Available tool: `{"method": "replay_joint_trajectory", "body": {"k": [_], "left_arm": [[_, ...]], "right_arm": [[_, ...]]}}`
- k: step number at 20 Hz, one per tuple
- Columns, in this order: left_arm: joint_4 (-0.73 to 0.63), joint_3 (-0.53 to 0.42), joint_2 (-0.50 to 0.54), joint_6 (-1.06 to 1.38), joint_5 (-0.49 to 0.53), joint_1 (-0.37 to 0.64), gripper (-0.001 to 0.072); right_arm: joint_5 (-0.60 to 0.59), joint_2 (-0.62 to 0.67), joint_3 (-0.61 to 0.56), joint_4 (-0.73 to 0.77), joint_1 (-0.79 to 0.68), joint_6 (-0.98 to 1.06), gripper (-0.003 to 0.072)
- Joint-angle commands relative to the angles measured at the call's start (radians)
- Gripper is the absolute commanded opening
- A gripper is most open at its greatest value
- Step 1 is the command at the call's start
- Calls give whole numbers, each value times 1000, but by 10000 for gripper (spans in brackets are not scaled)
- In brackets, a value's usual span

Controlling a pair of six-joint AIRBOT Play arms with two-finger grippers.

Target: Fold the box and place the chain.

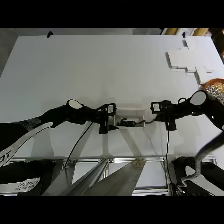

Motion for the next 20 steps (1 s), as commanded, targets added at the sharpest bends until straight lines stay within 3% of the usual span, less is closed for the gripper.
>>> {"method": "replay_joint_trajectory", "body": {"k": [1,8,12,16,17,18,19,20], "left_arm": [[0,1,0,0,0,0,109],[0,1,0,0,0,0,109],[0,1,0,0,0,0,109],[0,1,0,0,0,1,109],[0,1,0,0,0,0,109],[0,1,0,0,0,0,109],[0,1,0,0,0,0,109],[0,1,0,0,0,0,109]], "right_arm": [[-4,84,1,214,90,0,21],[-84,161,1,354,312,0,21],[-267,161,1,354,441,1,21],[-294,156,1,298,452,31,23],[-293,157,1,249,452,52,59],[-293,158,1,187,452,88,162],[-289,162,1,131,452,123,208],[-274,174,1,78,452,157,208]]}}
